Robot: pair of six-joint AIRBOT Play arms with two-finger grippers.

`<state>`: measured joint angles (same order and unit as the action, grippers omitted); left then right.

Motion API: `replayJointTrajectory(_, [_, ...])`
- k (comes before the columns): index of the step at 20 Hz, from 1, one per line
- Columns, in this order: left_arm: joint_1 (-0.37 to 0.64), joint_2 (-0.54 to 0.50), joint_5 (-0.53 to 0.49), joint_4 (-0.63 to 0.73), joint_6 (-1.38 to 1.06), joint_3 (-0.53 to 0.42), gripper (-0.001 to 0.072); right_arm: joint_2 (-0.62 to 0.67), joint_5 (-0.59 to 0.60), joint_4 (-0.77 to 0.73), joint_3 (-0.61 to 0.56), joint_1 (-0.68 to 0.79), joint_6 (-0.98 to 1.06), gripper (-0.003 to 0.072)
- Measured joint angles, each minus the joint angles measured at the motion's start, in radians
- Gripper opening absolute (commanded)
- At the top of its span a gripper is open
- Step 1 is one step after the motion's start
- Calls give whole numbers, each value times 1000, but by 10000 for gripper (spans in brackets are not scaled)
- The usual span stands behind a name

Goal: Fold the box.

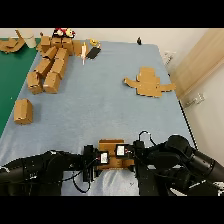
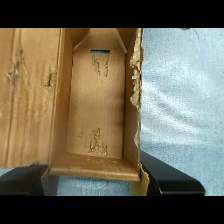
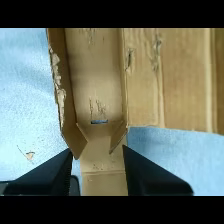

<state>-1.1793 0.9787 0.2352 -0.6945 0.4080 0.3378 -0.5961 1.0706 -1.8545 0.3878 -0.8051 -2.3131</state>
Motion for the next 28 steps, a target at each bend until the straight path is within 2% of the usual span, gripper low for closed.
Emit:
replayJointTrajectory(2, [0, 0, 0, 0, 0, 0, 484, 0, -16, -5, -2, 0, -8, 399])
replayJointTrajectory(3, [0, 0, 0, 0, 0, 0, 484, -2, -21, -8, -2, 0, -12, 342])
replayJointTrajectory(4, [0, 0, 0, 0, 0, 0, 484, -3, -28, -13, -2, 0, -18, 342])
replayJointTrajectory(5, [0, 0, 0, 0, 0, 0, 484, -5, -33, -19, -2, 0, -24, 296])
replayJointTrajectory(7, [0, 0, 0, 0, 0, 0, 484, -7, -38, -38, -2, 0, -33, 263])
replayJointTrajectory(8, [0, 0, 0, 0, 0, 0, 484, -8, -39, -46, -2, 0, -35, 217])
replayJointTrajectory(14, [0, 0, 0, 0, 0, 0, 484, -10, -45, -79, -2, 0, -50, 216])
replayJointTrajectory(17, [0, 0, 0, 0, 0, 0, 484, -23, -71, -90, -2, 0, -62, 161])
replayJointTrajectory(21, [0, 0, 0, 0, 0, 0, 484, -56, -106, -114, -3, 0, -91, 161])
replayJointTrajectory(22, [0, 0, 0, 0, 0, 0, 484, -64, -112, -120, -2, 0, -96, 169])
replayJointTrajectory(23, [0, 0, 0, 0, 0, 0, 484, -69, -113, -125, -2, 0, -98, 265])
replayJointTrajectory(24, [0, 0, 0, 0, 0, 0, 484, -74, -117, -131, -3, 0, -101, 498])
replayJointTrajectory(25, [0, 0, 0, 0, 0, 0, 484, -77, -121, -139, -3, 0, -104, 554])
replayJointTrajectory(28, [0, 0, 0, 0, -1, 0, 484, -81, -125, -155, -13, -3, -105, 554])
